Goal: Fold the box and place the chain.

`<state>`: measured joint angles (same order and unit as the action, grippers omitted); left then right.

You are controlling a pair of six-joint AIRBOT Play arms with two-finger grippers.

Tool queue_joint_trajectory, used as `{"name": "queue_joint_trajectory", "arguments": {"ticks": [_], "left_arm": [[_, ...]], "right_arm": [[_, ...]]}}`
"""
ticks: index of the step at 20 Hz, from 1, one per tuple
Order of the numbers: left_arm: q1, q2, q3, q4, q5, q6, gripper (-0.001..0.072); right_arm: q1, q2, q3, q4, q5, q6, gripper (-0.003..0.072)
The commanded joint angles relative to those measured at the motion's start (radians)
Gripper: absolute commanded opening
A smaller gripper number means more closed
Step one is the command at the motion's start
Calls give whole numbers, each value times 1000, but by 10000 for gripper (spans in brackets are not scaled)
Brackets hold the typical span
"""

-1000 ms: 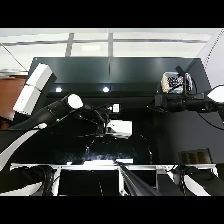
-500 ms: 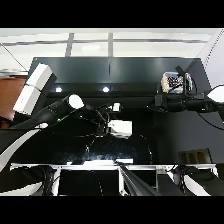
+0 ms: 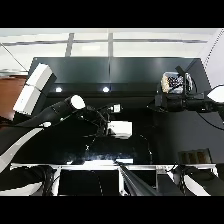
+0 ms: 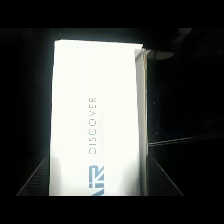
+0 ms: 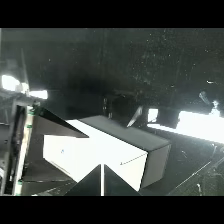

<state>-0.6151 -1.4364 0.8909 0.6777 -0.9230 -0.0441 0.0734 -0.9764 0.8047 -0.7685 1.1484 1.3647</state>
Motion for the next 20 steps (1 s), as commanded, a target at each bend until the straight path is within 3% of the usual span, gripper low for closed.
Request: {"name": "queue_joint_trajectory", "arguments": {"ticks": [1, 5, 6, 8, 10, 11, 12, 16, 20], "left_arm": [[-23, -34, 0, 31, 7, -22, 716], [-71, -47, 0, 144, 70, -160, 712], [-71, -45, 0, 157, 69, -188, 674], [-50, -23, 1, 207, 63, -267, 514], [-1, 24, 1, 240, 27, -327, 502], [32, 55, 1, 255, 10, -361, 458], [71, 92, 1, 270, -20, -379, 413], [278, 251, 0, 387, -140, -543, 409], [597, 393, -36, 490, -280, -595, 409]], "right_arm": [[-1, 0, 0, 0, 0, 0, 25], [-1, 0, 0, 0, 0, 0, 25], [-1, 0, 0, 0, 0, 0, 25], [-1, 0, 0, 0, 0, 0, 25], [-1, 0, 0, 0, 0, -1, 25], [-1, 0, 0, -1, 0, -1, 25], [-1, 0, 0, -1, 0, -5, 25], [-1, 0, 0, 0, 3, -11, 25], [-1, 0, 0, 0, 33, -27, 26]]}}
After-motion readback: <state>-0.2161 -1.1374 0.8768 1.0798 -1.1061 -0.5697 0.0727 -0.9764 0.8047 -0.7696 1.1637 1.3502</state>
